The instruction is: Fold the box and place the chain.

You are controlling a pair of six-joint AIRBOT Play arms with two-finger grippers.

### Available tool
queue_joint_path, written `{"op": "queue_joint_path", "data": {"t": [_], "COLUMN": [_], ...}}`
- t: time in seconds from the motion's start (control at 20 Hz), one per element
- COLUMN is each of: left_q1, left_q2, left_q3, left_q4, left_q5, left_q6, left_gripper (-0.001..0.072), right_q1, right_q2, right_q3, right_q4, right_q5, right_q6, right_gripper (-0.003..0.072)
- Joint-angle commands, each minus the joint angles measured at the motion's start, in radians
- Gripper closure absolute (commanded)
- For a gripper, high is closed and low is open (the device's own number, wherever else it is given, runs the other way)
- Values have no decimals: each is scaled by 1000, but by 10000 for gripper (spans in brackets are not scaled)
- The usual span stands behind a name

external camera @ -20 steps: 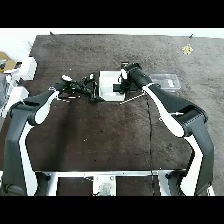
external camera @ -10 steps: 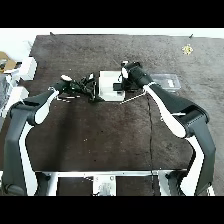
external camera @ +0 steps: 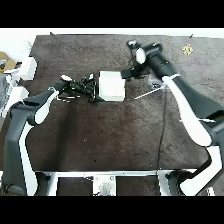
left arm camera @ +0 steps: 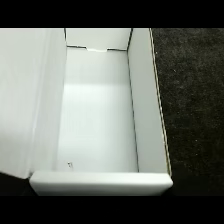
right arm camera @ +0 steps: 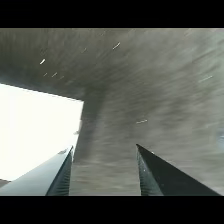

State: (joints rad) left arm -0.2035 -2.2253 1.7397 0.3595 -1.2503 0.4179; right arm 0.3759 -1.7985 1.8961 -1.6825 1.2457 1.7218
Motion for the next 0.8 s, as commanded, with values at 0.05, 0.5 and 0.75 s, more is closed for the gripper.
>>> {"op": "queue_joint_path", "data": {"t": [0.05, 0.5, 0.75], "left_q1": [0, 0, 0], "left_q2": [0, 0, 0], "left_q3": [0, 0, 0], "left_q4": [0, 0, 0], "left_q5": [2, 2, 2], "left_q6": [-1, -1, -1], "left_gripper": [422, 422, 422], "right_q1": [-153, -426, -423], "right_q2": [90, -39, -116], "right_q3": [0, -95, -95], "right_q4": [-23, 94, 159], "right_q5": [-28, -14, -51], "right_q6": [-114, -156, -185], "right_gripper": [474, 478, 478]}}
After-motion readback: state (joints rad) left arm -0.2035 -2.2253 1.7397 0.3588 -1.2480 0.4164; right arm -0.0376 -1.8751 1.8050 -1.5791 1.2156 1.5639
